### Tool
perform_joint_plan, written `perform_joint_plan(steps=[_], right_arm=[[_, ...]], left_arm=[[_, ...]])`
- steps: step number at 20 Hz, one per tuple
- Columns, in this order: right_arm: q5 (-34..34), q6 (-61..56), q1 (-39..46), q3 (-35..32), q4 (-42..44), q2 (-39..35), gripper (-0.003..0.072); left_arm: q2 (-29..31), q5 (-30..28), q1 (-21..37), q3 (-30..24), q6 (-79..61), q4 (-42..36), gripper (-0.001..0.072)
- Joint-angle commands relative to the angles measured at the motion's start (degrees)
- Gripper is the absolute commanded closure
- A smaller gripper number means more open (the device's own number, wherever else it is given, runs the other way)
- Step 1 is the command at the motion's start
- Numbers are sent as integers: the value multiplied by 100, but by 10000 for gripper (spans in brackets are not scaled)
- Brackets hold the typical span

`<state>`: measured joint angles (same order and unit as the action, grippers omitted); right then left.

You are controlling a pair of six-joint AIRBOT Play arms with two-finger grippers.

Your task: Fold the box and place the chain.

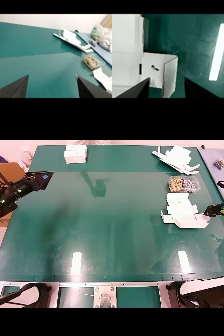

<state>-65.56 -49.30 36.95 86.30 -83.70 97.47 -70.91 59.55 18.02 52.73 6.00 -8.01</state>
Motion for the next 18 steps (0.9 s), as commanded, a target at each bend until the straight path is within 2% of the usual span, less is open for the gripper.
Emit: perform_joint_plan(steps=[1, 7, 9, 10, 11, 13, 14, 17, 18], right_arm=[[-223, 42, 0, 17, -50, 166, 182], [-221, 240, 4, 20, 52, 378, 188], [-184, 328, 7, 20, 52, 398, 324], [-151, 330, 7, 20, 52, 400, 331], [-133, 348, 7, 35, 57, 400, 384], [-140, 363, 4, 85, 72, 417, 502], [-166, 463, 4, 94, 114, 417, 590], [-365, 649, 4, 164, 326, 415, 673], [-505, 691, 4, 214, 437, 415, 673]], left_arm=[[0, -13, 0, 4, -2, -15, 14], [0, 4, 0, 4, 0, -15, 14], [0, 4, 0, 4, 0, -15, 14], [0, 4, 0, 4, -2, -15, 14], [0, 4, 0, 4, -2, -13, 14], [0, -7, 0, 4, 0, -13, 14], [0, -11, 0, 4, -2, -13, 14], [0, -11, 0, 4, -2, -13, 14], [0, -13, 0, 4, -2, -13, 14]])
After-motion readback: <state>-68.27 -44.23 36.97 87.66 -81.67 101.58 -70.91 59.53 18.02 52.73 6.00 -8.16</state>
